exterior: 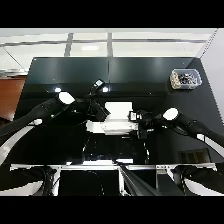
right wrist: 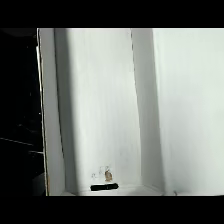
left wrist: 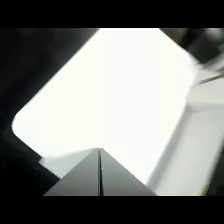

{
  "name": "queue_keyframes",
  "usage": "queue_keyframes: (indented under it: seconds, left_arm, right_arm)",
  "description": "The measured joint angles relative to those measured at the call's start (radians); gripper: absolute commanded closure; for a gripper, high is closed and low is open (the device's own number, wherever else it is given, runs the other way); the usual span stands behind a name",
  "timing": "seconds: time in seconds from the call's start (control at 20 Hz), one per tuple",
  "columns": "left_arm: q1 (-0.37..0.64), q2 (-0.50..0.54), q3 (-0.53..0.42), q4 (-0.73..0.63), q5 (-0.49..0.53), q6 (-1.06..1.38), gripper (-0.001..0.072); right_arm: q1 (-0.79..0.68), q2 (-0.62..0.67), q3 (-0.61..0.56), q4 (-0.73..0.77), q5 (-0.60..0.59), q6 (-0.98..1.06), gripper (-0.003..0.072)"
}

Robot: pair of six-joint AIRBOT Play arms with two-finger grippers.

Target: Fold the box and place the chain.

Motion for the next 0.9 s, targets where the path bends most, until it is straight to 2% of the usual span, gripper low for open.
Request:
queue_keyframes:
  seconds: [0.25, 0.4, 0.55, 0.7, 0.9]
  left_arm:
    - [0.000, -0.060, 0.000, -0.004, 0.006, -0.001, 0.0687]
    - [0.011, -0.044, 0.002, 0.002, -0.010, -0.001, 0.0688]
    - [0.047, 0.042, 0.007, 0.044, -0.038, -0.007, 0.0688]
    - [0.106, 0.170, 0.002, 0.112, -0.066, -0.050, 0.0688]
    - [0.179, 0.320, -0.065, 0.140, -0.121, -0.069, 0.0687]
  right_arm:
    - [0.000, 0.000, 0.000, 0.000, -0.001, -0.001, 0.0444]
    - [0.000, 0.000, 0.000, -0.002, -0.001, -0.003, 0.0444]
    - [0.000, 0.000, 0.000, -0.001, -0.001, -0.001, 0.0444]
    - [0.000, 0.000, 0.000, -0.001, -0.001, -0.001, 0.0444]
    - [0.000, 0.000, 0.000, -0.001, -0.001, -0.001, 0.0444]
